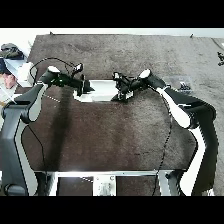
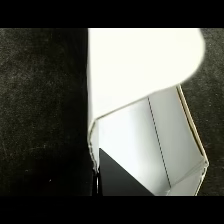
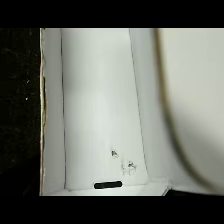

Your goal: Fold the box and place the chain.

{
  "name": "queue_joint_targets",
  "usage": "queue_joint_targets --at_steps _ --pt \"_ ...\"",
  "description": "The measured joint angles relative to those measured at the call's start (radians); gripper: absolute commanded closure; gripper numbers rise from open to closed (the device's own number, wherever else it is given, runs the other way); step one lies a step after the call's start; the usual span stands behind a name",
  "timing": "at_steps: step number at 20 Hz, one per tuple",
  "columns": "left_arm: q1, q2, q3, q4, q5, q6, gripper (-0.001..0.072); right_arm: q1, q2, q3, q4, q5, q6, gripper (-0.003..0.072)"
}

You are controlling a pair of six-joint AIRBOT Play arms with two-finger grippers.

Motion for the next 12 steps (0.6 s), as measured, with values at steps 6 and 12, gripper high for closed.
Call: queue_joint_targets --at_steps 6,12 --pt "0.000 0.000 0.000 0.000 0.000 -0.005 0.0699 0.001 0.000 0.000 -0.008 0.000 -0.002 0.0249" --pt "0.000 0.000 0.000 0.000 0.000 -0.005 0.0699 0.001 0.000 0.000 -0.013 -0.014 -0.001 0.0412"
